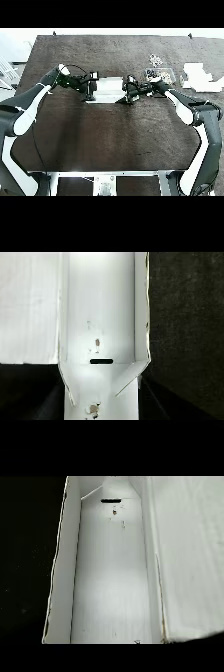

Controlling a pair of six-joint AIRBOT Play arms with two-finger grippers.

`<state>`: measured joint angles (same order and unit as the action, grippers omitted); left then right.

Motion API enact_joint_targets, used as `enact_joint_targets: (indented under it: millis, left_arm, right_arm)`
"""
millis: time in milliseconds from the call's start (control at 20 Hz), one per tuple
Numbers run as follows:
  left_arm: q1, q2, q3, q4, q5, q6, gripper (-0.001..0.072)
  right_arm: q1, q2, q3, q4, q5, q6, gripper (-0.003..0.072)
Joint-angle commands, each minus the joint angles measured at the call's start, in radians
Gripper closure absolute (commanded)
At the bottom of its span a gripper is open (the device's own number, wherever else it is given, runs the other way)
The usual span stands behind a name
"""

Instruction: Fold the box and place the chain.

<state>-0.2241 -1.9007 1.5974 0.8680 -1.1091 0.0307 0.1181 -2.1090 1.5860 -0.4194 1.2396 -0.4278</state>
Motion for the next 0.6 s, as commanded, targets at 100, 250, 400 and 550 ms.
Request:
enact_joint_targets:
  millis: [100,250,400,550]
  left_arm:
    - [0.0,-0.001,0.0,0.001,0.001,-0.004,0.0329]
    - [0.0,-0.001,0.0,0.0,0.001,-0.003,0.0358]
    - [-0.003,-0.001,0.0,-0.006,0.0,-0.003,0.0358]
    - [-0.015,-0.001,0.0,-0.014,0.002,0.005,0.0359]
  right_arm:
    - [0.001,0.0,0.0,0.0,0.0,0.0,0.0105]
    - [0.001,0.0,0.0,0.0,0.0,0.0,0.0105]
    - [0.001,0.0,0.0,0.0,0.0,0.0,0.0105]
    - [0.001,0.0,0.0,0.0,0.0,0.0,0.0105]
